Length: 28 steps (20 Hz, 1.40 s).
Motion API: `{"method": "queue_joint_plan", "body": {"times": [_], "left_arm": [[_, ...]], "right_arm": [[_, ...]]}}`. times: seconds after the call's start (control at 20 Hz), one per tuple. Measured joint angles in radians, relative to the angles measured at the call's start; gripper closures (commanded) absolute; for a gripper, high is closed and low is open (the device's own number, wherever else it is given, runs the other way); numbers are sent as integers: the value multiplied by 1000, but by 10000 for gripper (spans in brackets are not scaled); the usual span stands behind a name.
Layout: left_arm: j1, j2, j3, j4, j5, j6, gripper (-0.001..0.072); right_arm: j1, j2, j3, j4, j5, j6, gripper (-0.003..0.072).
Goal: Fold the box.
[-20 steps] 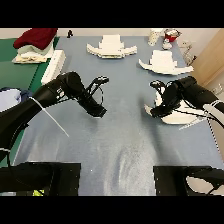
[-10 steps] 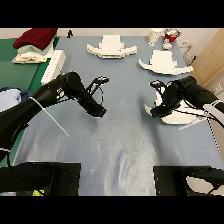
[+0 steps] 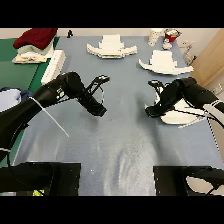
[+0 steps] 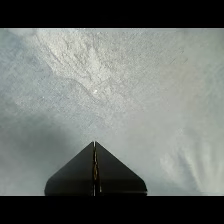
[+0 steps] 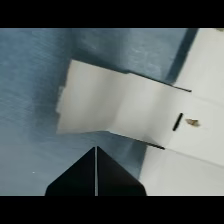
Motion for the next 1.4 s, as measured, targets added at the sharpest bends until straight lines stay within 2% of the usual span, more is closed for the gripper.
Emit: {"method": "queue_joint_plan", "body": {"times": [0.05,0.15,0.25,0.4,0.45,0.5,0.55,0.75,1.0,1.25,1.3,1.35,1.4], "left_arm": [[0,0,0,0,21,20,694],[0,0,0,0,51,43,694],[0,0,0,0,69,58,694],[0,0,0,-4,84,69,694],[0,0,0,-8,86,71,694],[0,0,0,-17,89,71,694],[0,0,0,-32,92,72,694],[0,0,0,-114,120,74,693],[0,0,0,-226,135,74,693],[0,0,0,-275,137,74,693],[0,0,0,-280,137,74,693],[0,0,0,-285,138,74,693],[0,0,0,-289,138,74,693]], "right_arm": [[0,-1,0,38,6,1,655],[-2,-1,8,79,18,22,456],[-18,-1,42,58,18,64,452],[-97,-2,144,-109,-29,124,452],[-141,-5,180,-175,-49,136,418],[-201,-11,217,-238,-66,146,277],[-264,-19,250,-285,-77,150,248],[-565,-95,348,-346,-111,132,249],[-875,-261,424,-96,-166,-108,250],[-1012,-415,512,112,-277,-285,281],[-1022,-437,520,145,-296,-316,301],[-1030,-457,527,177,-318,-348,422],[-1035,-472,531,209,-338,-376,495]]}}
